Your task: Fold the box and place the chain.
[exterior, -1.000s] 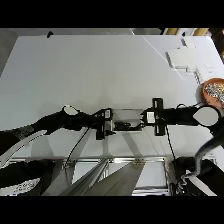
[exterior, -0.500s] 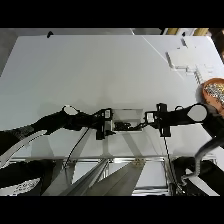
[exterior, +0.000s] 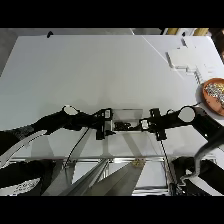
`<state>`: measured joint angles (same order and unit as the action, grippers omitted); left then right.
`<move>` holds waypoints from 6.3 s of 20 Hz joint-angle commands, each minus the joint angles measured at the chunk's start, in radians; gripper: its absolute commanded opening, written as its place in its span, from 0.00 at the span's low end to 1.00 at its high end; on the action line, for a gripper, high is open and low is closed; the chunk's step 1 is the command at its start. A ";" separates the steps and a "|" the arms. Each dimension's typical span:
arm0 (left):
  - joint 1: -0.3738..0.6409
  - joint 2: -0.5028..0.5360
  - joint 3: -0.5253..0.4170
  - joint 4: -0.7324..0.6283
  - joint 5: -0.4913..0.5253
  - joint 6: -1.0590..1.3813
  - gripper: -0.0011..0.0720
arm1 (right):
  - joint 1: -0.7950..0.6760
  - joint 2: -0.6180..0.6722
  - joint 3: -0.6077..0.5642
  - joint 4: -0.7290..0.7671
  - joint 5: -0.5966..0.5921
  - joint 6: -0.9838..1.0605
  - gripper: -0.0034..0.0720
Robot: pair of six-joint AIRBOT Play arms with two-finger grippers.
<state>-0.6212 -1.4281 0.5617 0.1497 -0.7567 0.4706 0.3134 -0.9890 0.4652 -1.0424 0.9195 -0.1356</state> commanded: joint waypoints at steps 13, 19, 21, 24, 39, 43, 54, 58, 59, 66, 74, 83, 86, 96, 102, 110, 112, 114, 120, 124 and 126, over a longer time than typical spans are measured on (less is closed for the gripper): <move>0.000 -0.001 0.000 0.000 0.000 0.000 0.30 | 0.005 0.055 -0.001 0.017 0.047 0.192 0.06; 0.000 -0.001 0.000 0.000 0.000 0.000 0.30 | 0.005 0.198 -0.001 0.014 0.117 0.309 0.06; 0.000 -0.001 0.000 0.000 0.000 0.000 0.30 | 0.005 0.244 -0.001 0.025 0.116 0.383 0.06; 0.000 -0.001 0.000 0.000 0.000 0.000 0.30 | 0.005 0.277 -0.001 0.155 0.116 0.401 0.06; 0.000 -0.001 0.000 0.000 0.000 0.000 0.30 | 0.368 0.117 -0.001 0.610 -0.410 0.397 0.06; 0.000 -0.001 0.000 0.000 0.000 0.000 0.30 | 0.400 0.010 -0.001 0.608 -0.443 0.398 0.07; 0.000 -0.001 0.000 0.000 0.000 0.000 0.30 | 0.093 0.219 0.064 0.080 -0.060 0.370 0.38; 0.000 -0.001 0.000 0.000 0.000 0.000 0.30 | -0.092 0.233 0.060 -0.037 0.024 0.188 0.38; 0.000 -0.001 0.000 0.000 0.000 0.000 0.30 | -0.113 0.223 0.057 -0.036 0.024 0.158 0.38; 0.000 -0.001 0.000 0.000 0.000 0.000 0.30 | -0.119 0.096 -0.001 0.087 0.043 -0.104 0.38; 0.000 -0.001 0.000 0.000 0.000 0.000 0.30 | -0.119 -0.015 -0.002 0.209 0.040 -0.211 0.38; 0.000 -0.001 0.000 0.000 0.000 0.001 0.30 | -0.119 -0.022 -0.002 0.220 0.066 -0.120 0.16; 0.000 -0.001 0.000 0.000 0.000 0.000 0.30 | -0.119 -0.018 -0.002 0.185 0.067 -0.016 0.06; 0.000 -0.001 0.000 0.000 0.000 0.000 0.30 | -0.119 0.253 -0.002 0.219 0.100 0.305 0.06; 0.000 -0.001 0.000 0.000 0.000 0.000 0.30 | 0.032 0.272 -0.004 0.578 -0.017 0.305 0.06; 0.000 -0.001 0.000 0.000 0.000 0.000 0.30 | 0.390 0.076 -0.004 0.576 -0.390 0.423 0.06; 0.000 -0.001 0.000 0.000 0.000 0.000 0.30 | 0.391 0.034 -0.003 0.553 -0.386 0.424 0.07; 0.000 -0.001 0.000 0.000 0.000 0.000 0.30 | 0.372 0.043 0.004 0.491 -0.361 0.427 0.45; 0.000 -0.001 0.000 0.000 -0.002 0.000 0.30 | 0.131 0.258 0.088 0.035 -0.063 0.433 0.27; 0.000 -0.001 0.000 0.000 -0.003 0.000 0.30 | -0.077 0.282 0.086 -0.140 0.030 0.352 0.27; 0.000 -0.001 0.000 0.000 -0.003 0.000 0.30 | -0.113 0.239 0.081 -0.146 0.039 0.308 0.27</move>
<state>-0.6212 -1.4281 0.5617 0.1497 -0.7589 0.4709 0.2909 -0.7349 0.5461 -1.0893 0.8959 0.2367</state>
